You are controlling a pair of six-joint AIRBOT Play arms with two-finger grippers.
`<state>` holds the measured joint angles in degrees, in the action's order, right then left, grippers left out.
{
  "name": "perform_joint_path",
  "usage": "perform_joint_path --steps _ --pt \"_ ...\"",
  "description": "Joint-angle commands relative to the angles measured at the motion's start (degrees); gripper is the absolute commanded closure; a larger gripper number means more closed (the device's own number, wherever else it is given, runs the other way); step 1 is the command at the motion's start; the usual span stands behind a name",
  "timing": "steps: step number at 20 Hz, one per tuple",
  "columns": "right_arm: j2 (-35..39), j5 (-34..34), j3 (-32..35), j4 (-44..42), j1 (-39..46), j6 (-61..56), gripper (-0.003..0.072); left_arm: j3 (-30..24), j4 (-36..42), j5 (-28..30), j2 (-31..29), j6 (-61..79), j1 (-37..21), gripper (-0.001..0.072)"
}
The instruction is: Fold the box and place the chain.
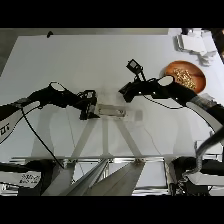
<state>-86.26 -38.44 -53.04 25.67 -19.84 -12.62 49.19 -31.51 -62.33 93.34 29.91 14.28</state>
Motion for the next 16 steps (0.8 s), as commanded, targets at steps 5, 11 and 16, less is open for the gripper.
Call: perform_joint_path --steps 5,11,16 --pt "4.0 -3.3 -0.2 13.2 0.2 -4.1 0.0673 0.0 0.0 -0.1 0.0 0.1 0.0 0.0395" --pt "12.7 -18.4 0.0 36.1 0.9 -11.7 0.0673 0.0 0.0 -0.1 0.0 0.1 0.0 0.0395" --pt "12.4 -15.6 4.2 39.7 -4.8 -10.6 0.0351 0.0 0.0 0.0 0.0 0.1 0.0 0.0395"
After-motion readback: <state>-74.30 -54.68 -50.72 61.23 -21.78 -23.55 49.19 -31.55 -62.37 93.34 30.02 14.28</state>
